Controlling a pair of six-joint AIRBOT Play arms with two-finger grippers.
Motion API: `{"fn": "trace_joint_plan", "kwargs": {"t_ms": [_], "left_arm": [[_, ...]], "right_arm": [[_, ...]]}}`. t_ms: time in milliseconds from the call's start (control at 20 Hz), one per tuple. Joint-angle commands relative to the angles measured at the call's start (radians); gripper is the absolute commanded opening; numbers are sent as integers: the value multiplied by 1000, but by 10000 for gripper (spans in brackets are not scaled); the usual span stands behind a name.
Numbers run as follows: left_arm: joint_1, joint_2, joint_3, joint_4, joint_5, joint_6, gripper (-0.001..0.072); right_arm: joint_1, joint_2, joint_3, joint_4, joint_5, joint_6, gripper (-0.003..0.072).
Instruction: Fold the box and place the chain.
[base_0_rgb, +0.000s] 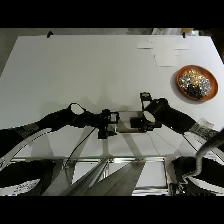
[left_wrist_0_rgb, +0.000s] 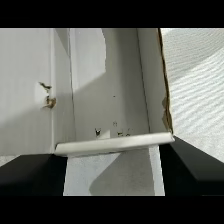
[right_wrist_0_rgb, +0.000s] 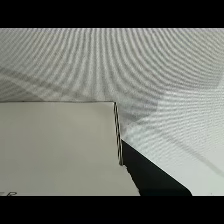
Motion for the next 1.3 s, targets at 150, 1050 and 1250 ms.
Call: {"fn": "trace_joint_plan", "kwargs": {"t_ms": [150,1050,1250], "left_arm": [[-1,0,1,0,0,0,207],[-1,0,1,0,0,0,207],[-1,0,1,0,0,0,207]], "right_arm": [[0,0,-33,-3,-19,34,159],[-3,213,-24,-56,53,-133,273],[-103,312,69,-55,225,-315,347]]}}
